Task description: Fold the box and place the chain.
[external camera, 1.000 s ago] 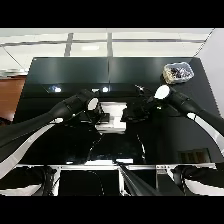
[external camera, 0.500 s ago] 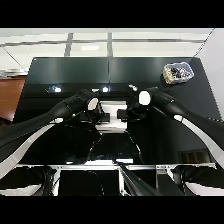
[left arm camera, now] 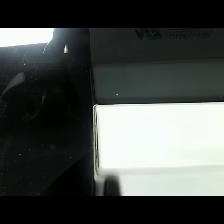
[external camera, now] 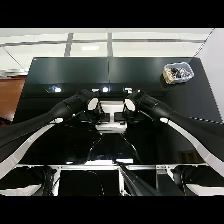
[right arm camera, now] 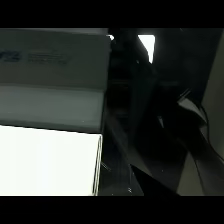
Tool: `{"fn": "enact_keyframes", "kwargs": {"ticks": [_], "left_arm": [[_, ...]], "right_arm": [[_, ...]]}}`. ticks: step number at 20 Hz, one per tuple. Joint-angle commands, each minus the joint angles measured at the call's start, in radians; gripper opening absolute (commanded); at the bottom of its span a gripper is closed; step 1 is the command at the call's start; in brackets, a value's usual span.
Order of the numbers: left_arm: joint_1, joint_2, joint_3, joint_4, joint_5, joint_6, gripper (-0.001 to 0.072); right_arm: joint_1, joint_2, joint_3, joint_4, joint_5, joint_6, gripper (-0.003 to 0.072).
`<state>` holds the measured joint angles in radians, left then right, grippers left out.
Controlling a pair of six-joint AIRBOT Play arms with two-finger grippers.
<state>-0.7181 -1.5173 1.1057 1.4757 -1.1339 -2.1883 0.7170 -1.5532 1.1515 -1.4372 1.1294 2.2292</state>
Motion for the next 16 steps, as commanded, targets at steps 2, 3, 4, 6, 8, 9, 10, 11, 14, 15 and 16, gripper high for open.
{"fn": "enact_keyframes", "kwargs": {"ticks": [2,3,4,6,8,9,10,11,14,15,16], "left_arm": [[0.000,0.000,0.001,0.001,0.000,0.000,0.0027],[0.000,0.000,0.001,0.001,0.000,0.000,0.0027],[0.000,0.000,0.001,0.001,0.000,0.000,0.0027],[0.000,0.000,0.001,0.001,0.000,0.000,0.0027],[0.000,0.000,0.001,0.001,0.000,0.000,0.0027],[0.000,0.000,0.001,0.000,0.000,0.000,0.0027],[0.000,0.000,0.001,0.000,0.000,0.000,0.0027],[0.000,0.000,0.001,0.000,0.000,0.000,0.0027],[0.000,0.000,0.001,0.000,0.000,0.000,0.0027],[0.000,0.000,0.001,0.000,0.000,0.000,0.0027],[0.000,0.000,0.001,0.000,0.000,0.000,0.0027]], "right_arm": [[0.007,-0.023,0.003,0.037,0.018,0.027,0.0022],[0.007,-0.023,0.003,0.038,0.017,0.027,0.0022],[0.007,-0.023,0.003,0.038,0.019,0.027,0.0021],[0.007,-0.023,0.003,0.038,0.018,0.027,0.0027],[0.007,-0.023,0.003,0.038,0.015,0.027,0.0163],[0.007,-0.023,0.003,0.038,0.014,0.027,0.0160],[0.007,-0.023,0.003,0.038,0.014,0.027,0.0014],[0.007,-0.023,0.003,0.038,0.014,0.026,0.0021],[0.006,-0.017,0.004,0.037,0.013,0.022,0.0065],[0.001,-0.011,0.013,0.038,0.021,0.020,0.0300],[0.000,-0.001,0.028,0.038,0.042,-0.004,0.0455]]}}
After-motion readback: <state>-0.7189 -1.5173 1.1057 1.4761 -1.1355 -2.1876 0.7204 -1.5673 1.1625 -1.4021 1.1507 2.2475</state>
